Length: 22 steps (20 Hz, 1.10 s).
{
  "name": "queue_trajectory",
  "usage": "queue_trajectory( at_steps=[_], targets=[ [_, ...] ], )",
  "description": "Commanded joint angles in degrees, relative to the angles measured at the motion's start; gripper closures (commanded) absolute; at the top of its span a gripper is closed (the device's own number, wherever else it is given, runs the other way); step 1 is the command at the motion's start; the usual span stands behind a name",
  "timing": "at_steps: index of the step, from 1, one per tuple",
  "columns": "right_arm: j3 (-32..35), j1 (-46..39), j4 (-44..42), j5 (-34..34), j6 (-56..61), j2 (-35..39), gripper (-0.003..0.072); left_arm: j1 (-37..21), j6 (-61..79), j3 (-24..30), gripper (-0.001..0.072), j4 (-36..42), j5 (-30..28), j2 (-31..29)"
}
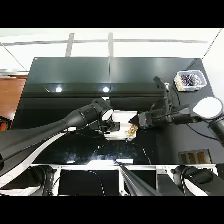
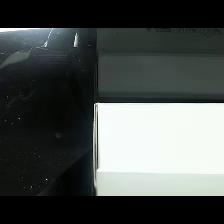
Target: Fold the box and place the chain.
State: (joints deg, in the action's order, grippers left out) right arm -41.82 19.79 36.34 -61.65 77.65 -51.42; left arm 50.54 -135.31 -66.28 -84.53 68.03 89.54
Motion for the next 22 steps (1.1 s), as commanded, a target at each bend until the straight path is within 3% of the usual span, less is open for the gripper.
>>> queue_trajectory(
  at_steps=[1,8,9,10,11,15,17,19,22],
  targets=[
    [3.9,1.0,0.7,4.8,0.2,-0.6,0.0671,0.0,0.0,0.0,0.068,0.0,0.0,0.0],
    [3.9,0.9,0.8,6.6,0.2,-1.7,0.0669,0.0,0.0,0.0,0.068,0.0,0.0,0.0],
    [3.9,0.9,0.8,6.5,0.2,-1.7,0.0574,0.0,0.0,0.0,0.068,0.0,0.0,0.0],
    [3.9,0.8,0.8,6.0,0.2,-1.7,0.0351,0.0,0.0,0.0,0.068,0.0,0.0,0.0],
    [3.9,0.0,0.8,4.8,0.1,-1.7,0.0303,0.0,0.0,0.0,0.068,0.0,0.0,0.0],
    [3.9,-9.6,1.4,-7.3,-1.2,-0.5,0.0304,0.0,0.0,0.0,0.068,0.0,0.1,0.0],
    [4.0,-13.3,5.7,-13.4,-1.7,1.8,0.0304,0.0,0.0,0.0,0.068,0.0,0.0,0.0],
    [5.2,-14.4,11.7,-15.9,-1.5,5.9,0.0304,0.0,0.0,0.0,0.068,0.0,0.0,0.0],
    [12.1,-13.7,8.5,-14.6,-0.7,10.3,0.0304,0.0,0.0,0.0,0.068,0.0,0.0,0.0]
  ],
)
